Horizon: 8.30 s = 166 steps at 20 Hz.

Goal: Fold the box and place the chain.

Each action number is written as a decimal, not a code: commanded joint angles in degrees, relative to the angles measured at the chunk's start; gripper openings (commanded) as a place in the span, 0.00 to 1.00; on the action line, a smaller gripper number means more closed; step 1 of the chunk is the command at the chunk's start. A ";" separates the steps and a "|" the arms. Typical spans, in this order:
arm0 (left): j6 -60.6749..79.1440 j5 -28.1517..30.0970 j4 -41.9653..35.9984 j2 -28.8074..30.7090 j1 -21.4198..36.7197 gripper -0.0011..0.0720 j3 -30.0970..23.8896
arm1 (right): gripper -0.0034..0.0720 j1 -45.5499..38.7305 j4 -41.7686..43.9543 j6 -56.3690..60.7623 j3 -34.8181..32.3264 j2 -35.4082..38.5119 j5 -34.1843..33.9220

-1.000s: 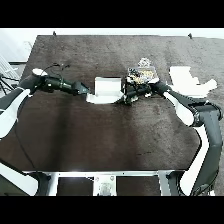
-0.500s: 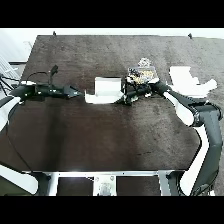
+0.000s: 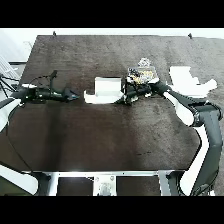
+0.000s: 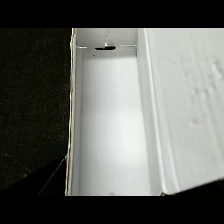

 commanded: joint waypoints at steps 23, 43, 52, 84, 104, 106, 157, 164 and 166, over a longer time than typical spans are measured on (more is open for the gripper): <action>-5.84 3.02 1.07 -5.01 -7.37 0.22 8.33 | 0.72 0.02 0.02 0.02 0.02 0.00 0.02; -17.59 0.61 4.31 -4.72 -11.15 0.58 11.93 | 0.72 0.04 0.02 0.02 0.00 0.00 0.02; -26.53 0.94 10.78 -4.50 -14.38 0.58 15.91 | 0.72 0.02 0.00 0.02 0.00 0.00 0.02; -46.47 8.24 33.81 -4.50 -22.75 0.58 22.71 | 0.72 0.04 0.00 0.02 0.00 0.00 0.02; -54.55 3.61 45.72 -5.16 -25.83 0.58 29.31 | 0.72 0.04 0.02 0.02 0.00 0.00 0.02; -57.20 1.51 47.95 -5.62 -26.32 0.58 30.82 | 0.72 0.04 0.02 0.02 0.00 0.00 0.02; 47.45 -6.60 20.98 -8.09 -7.10 0.84 27.21 | 0.72 0.04 0.02 0.02 0.00 0.00 0.02; 56.92 1.86 12.61 -8.09 -9.97 1.00 19.02 | 0.72 0.04 0.02 0.02 0.00 0.00 0.02; 58.34 3.61 12.50 -8.09 -11.61 1.00 18.73 | 0.72 0.04 0.02 0.02 0.00 0.00 0.02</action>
